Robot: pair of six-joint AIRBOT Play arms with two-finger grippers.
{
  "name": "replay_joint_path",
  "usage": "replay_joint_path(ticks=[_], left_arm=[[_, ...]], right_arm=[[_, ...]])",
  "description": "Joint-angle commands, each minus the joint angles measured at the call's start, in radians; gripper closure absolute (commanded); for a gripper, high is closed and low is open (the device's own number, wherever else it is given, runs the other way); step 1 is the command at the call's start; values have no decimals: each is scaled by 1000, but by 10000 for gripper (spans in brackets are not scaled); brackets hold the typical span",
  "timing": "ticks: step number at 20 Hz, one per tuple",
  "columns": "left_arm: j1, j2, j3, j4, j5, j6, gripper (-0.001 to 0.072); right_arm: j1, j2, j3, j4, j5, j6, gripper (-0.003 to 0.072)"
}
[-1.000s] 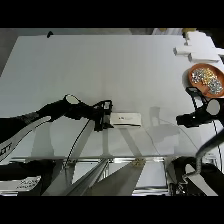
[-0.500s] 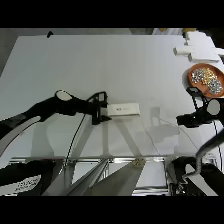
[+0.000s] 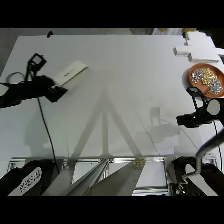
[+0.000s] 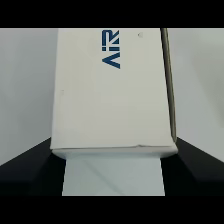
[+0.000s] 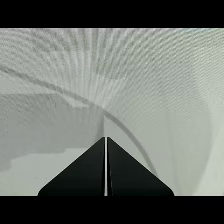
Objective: Fold the box and place the chain.
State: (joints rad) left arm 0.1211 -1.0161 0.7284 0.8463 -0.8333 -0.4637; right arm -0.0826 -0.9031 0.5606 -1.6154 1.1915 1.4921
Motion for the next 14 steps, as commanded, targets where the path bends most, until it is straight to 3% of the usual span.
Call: replay_joint_path(ticks=[1,4,8,10,11,13,14], left_arm=[[179,20,-5,359,-35,-426,504],[251,-2,-40,535,-50,-583,503],[283,-23,-84,560,-85,-616,482],[283,-23,-99,557,-123,-619,240],[282,-23,-104,557,-141,-622,196],[283,-23,-106,557,-187,-623,188],[283,-23,-106,558,-205,-623,88]], right_arm=[[0,-1,1,0,0,0,675],[0,-1,1,1,0,0,675],[0,-1,0,0,0,0,675],[0,-1,0,0,0,0,675],[0,-1,1,0,0,0,675],[0,-1,1,1,0,0,675],[0,-1,0,1,0,0,675]])
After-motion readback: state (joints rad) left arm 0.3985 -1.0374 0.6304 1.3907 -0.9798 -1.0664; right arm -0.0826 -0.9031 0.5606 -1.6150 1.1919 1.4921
